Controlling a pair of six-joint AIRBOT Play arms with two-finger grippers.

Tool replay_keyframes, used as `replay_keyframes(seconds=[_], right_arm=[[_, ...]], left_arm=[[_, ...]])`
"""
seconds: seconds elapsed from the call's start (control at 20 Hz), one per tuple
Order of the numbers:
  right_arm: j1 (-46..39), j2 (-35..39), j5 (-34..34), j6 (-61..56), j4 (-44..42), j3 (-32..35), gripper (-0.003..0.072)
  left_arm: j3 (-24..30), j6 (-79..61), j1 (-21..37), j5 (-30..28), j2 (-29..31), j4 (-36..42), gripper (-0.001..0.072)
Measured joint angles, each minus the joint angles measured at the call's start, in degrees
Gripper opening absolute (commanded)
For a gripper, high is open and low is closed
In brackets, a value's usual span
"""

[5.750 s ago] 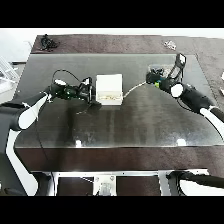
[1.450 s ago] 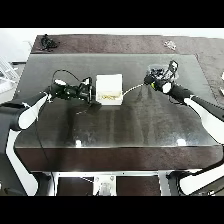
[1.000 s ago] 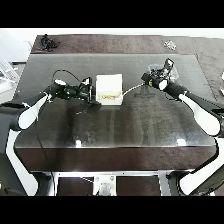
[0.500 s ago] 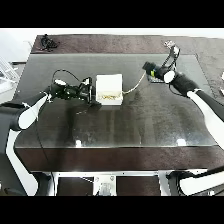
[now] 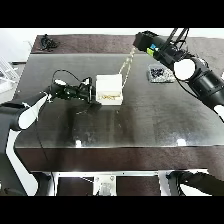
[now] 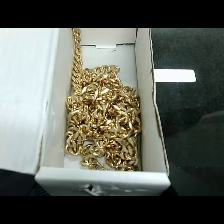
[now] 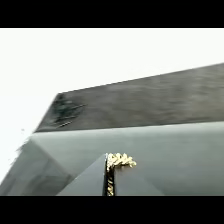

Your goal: Fold the box and place the chain.

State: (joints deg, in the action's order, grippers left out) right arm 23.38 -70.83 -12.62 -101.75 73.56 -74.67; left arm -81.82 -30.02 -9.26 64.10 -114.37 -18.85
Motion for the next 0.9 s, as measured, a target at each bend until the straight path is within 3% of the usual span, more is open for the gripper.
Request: replay_keyframes(seconds=[0.35, 0.85, 0.9], right_arm=[[5.6, -1.7, -0.2, 0.3, 0.7, 1.1, 0.0007], [6.8, -14.5, -3.4, 0.1, -2.1, 6.9, 0.0017], [6.8, -15.8, -4.9, 0.4, -2.3, 7.2, 0.0234]], left_arm=[[0.0, 0.0, 0.0, 0.0, 0.0, 0.0, 0.0417], [0.0, 0.0, 0.0, 0.0, 0.0, 0.0, 0.0417], [0.0, 0.0, 0.0, 0.0, 0.0, 0.0, 0.0417]])
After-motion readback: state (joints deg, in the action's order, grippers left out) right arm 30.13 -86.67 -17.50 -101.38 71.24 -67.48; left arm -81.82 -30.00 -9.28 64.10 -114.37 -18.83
